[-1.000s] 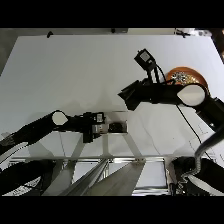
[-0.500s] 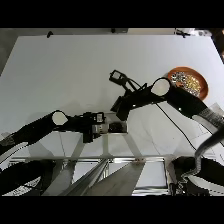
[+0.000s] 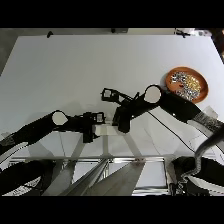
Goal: Fold the box and place the chain.
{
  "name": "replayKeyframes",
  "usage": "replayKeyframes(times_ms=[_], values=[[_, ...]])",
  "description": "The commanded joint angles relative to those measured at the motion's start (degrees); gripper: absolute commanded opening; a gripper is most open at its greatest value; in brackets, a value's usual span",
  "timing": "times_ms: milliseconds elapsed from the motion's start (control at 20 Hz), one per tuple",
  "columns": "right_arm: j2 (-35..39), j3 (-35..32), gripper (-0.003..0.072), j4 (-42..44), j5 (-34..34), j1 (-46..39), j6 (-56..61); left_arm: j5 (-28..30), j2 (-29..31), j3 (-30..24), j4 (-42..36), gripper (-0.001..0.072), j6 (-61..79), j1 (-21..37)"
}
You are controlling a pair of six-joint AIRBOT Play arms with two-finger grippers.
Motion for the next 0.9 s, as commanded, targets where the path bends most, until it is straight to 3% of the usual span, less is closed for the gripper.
replayKeyframes(times_ms=[0,200,450,600,700,850], values=[[0.92,-0.04,0.0307,-5.42,3.32,2.05,0.04,0.02,0.02,0.02,0.00,0.0155,0.00,-0.04],[1.33,-0.07,0.0350,-10.91,4.81,3.43,1.62,0.00,0.02,0.02,0.00,0.0155,0.00,-0.04],[1.33,-0.07,0.0364,-14.91,-1.09,3.45,6.01,0.02,0.02,0.02,0.00,0.0155,0.00,-0.04],[1.49,-0.07,0.0351,-15.32,-1.88,3.45,6.16,0.02,0.02,0.02,0.00,0.0155,0.00,-0.04],[1.55,-0.07,0.0286,-15.32,-1.84,3.45,6.14,0.02,0.02,0.02,0.00,0.0155,0.00,-0.04],[1.55,-0.07,0.0257,-15.30,-1.64,3.45,6.16,0.00,0.02,0.02,0.00,0.0155,0.00,-0.04]])
